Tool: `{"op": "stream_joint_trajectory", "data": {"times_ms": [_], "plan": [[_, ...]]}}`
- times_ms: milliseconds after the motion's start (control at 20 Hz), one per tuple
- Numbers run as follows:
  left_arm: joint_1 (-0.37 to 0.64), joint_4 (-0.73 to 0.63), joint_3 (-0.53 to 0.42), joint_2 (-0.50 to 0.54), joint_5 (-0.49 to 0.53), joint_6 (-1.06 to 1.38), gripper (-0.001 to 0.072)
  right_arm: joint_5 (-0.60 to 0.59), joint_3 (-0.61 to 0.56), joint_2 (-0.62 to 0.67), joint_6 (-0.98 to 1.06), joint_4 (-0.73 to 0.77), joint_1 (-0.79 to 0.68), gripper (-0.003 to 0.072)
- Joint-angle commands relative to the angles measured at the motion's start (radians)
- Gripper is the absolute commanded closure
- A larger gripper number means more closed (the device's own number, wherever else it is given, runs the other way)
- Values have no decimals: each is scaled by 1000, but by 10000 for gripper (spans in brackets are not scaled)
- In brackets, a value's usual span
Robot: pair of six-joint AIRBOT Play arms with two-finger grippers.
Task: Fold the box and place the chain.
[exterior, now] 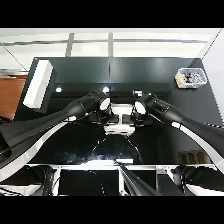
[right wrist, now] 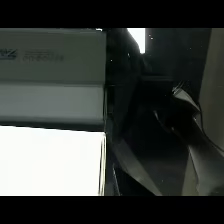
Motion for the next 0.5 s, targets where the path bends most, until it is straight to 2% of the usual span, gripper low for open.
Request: {"op": "stream_joint_trajectory", "data": {"times_ms": [0, 50, 200, 300, 350, 450], "plan": [[0, -3, 0, 0, -1, -1, 680, 2, 1, 0, 10, 21, -12, 466], [0, -3, 0, 0, -1, -1, 679, 2, 1, 0, 8, 29, -14, 412], [0, -3, 0, 0, 0, -1, 679, 1, 1, 0, -1, 36, -13, 418], [0, -3, 0, 0, 0, -1, 679, -3, 1, 0, -2, 36, -13, 525], [0, -3, 0, 0, -1, -1, 679, -6, 1, 0, -5, 36, -13, 675], [0, -3, 0, 0, -2, -1, 679, -10, 1, 0, -6, 36, -11, 673]]}}
